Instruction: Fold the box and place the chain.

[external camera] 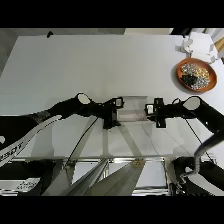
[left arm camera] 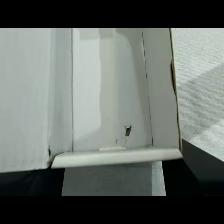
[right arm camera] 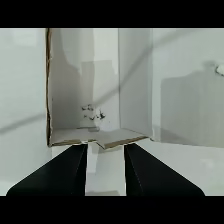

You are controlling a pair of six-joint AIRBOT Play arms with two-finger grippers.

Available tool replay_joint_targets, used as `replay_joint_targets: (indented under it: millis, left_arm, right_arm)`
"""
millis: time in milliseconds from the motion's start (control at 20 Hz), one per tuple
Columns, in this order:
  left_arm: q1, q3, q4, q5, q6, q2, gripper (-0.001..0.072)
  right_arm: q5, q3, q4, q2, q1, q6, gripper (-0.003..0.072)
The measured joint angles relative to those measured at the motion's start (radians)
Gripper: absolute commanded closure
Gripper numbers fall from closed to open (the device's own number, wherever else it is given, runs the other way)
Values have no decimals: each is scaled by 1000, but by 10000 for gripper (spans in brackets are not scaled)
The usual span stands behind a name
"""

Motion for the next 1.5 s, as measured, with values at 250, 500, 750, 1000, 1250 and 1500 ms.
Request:
replay_joint_targets:
  millis: [250,500,750,1000,1250,1500]
  left_arm:
    - [0,0,0,0,0,0,503]
    - [0,0,0,0,0,0,503]
    - [0,0,-1,0,-3,0,503]
    - [0,0,0,0,0,0,503]
    - [0,0,0,0,0,0,503]
    - [0,0,0,0,1,0,503]
  right_arm:
    - [-3,0,28,-3,44,-5,506]
    - [-19,0,71,-4,65,-5,337]
    - [-38,0,100,-33,69,-1,226]
    - [-41,0,100,-55,70,23,227]
    - [-40,0,13,24,67,167,242]
    - [12,0,-71,190,-2,431,671]
